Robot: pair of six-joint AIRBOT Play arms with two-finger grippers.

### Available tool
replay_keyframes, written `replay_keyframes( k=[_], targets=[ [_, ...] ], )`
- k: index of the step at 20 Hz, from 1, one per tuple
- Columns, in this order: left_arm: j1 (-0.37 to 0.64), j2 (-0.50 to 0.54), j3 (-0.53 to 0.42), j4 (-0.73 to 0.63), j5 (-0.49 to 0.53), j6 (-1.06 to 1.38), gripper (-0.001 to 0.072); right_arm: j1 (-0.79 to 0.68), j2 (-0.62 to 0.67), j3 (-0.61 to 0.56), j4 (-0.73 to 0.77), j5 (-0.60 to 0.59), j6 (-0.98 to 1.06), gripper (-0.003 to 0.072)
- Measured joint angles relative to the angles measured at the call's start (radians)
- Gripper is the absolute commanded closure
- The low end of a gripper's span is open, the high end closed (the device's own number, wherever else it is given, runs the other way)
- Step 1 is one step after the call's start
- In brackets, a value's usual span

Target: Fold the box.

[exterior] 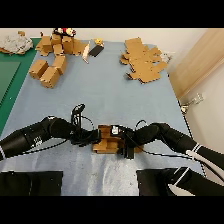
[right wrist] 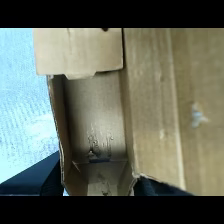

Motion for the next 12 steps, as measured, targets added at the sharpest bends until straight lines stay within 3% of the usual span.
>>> replay_keyframes(
  k=[7, 12],
  targets=[
    [-0.008, -0.051, 0.021, 0.009, 0.003, -0.026, 0.028, 0.0, 0.0, 0.0, 0.0, 0.0, 0.0, 0.0235],
    [-0.011, -0.063, 0.057, 0.087, -0.028, -0.077, 0.028, 0.0, 0.0, 0.0, 0.0, 0.0, 0.001, 0.0235]
  ],
)
